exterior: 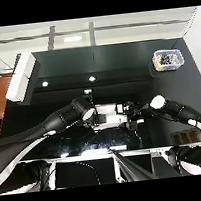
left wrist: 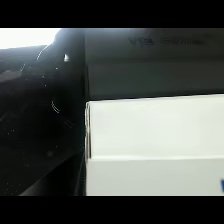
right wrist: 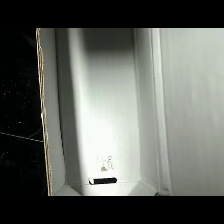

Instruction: Fold the box and place the chain.

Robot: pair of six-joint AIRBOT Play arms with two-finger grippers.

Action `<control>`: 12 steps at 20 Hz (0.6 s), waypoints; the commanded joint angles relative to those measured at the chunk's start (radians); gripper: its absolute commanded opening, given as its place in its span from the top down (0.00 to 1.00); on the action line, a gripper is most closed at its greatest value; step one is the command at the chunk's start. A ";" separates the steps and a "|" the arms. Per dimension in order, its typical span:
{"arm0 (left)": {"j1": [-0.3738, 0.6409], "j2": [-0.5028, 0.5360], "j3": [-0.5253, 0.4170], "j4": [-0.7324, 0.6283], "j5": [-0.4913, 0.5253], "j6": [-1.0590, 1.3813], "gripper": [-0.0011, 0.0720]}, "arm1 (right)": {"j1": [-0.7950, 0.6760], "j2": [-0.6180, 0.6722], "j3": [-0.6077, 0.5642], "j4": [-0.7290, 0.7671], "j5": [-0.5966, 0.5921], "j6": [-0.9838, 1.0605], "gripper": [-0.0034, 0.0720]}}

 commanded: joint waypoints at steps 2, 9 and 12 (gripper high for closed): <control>0.000 -0.006 0.001 -0.001 -0.001 0.002 0.80 | 0.000 0.000 0.000 0.000 0.000 0.000 0.37; 0.000 -0.006 0.001 -0.003 -0.005 0.013 0.95 | 0.000 0.000 0.000 -0.020 -0.010 -0.005 0.37; 0.000 -0.005 0.001 -0.001 -0.007 0.013 0.95 | -0.001 0.033 0.000 -0.026 0.004 0.012 0.10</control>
